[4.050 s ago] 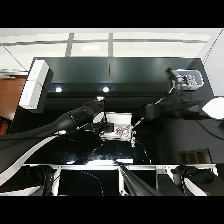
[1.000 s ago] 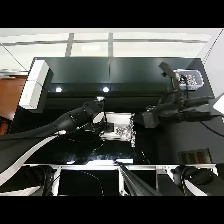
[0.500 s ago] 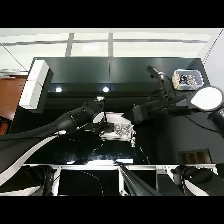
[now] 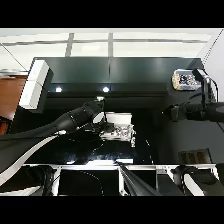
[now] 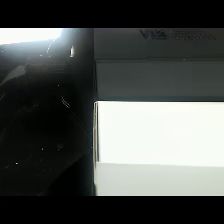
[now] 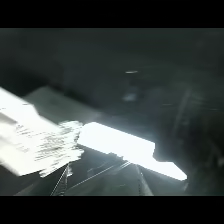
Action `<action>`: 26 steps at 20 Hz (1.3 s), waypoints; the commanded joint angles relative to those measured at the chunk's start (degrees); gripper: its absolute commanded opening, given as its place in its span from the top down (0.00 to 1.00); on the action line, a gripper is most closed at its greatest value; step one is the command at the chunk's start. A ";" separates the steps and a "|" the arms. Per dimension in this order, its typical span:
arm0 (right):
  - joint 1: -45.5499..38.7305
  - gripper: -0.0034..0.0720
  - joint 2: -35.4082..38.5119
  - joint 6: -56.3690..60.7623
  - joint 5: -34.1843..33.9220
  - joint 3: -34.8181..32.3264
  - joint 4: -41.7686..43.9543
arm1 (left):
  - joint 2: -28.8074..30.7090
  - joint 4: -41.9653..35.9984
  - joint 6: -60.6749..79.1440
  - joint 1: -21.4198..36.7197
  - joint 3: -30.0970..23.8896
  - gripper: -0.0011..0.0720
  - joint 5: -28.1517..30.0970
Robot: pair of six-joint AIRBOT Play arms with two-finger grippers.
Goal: Fold the box and place the chain.
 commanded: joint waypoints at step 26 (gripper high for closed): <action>25.27 0.00 -18.32 -77.33 -28.15 -19.56 26.71 | -0.04 0.02 0.02 0.00 -0.02 0.94 0.00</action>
